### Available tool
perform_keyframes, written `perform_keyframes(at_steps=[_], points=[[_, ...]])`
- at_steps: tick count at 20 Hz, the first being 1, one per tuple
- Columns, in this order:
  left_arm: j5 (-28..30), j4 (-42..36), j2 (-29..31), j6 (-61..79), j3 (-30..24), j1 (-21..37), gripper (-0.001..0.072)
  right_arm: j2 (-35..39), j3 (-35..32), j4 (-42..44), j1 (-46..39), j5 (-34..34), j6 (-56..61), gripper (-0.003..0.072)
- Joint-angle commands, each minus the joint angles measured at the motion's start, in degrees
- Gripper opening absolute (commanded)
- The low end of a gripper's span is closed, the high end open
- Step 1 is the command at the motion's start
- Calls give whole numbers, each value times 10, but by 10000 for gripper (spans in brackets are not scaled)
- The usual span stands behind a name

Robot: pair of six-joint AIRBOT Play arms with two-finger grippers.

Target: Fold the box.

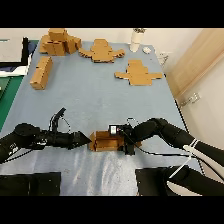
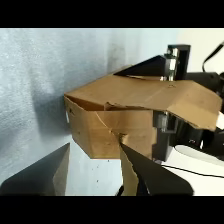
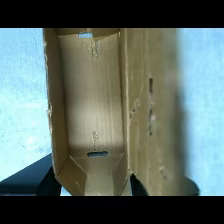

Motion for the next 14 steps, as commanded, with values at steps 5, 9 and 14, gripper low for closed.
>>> perform_keyframes(at_steps=[5, 9, 14], points=[[-42, -5, 0, 28, 0, 1, 492, 0, 0, 0, 0, 0, 0, 514], [-39, -10, 0, 30, 0, 1, 491, 0, 0, 0, 0, 0, 0, 514], [-18, -23, 0, 35, 0, 1, 493, 0, 0, 0, 0, 0, 0, 514]])
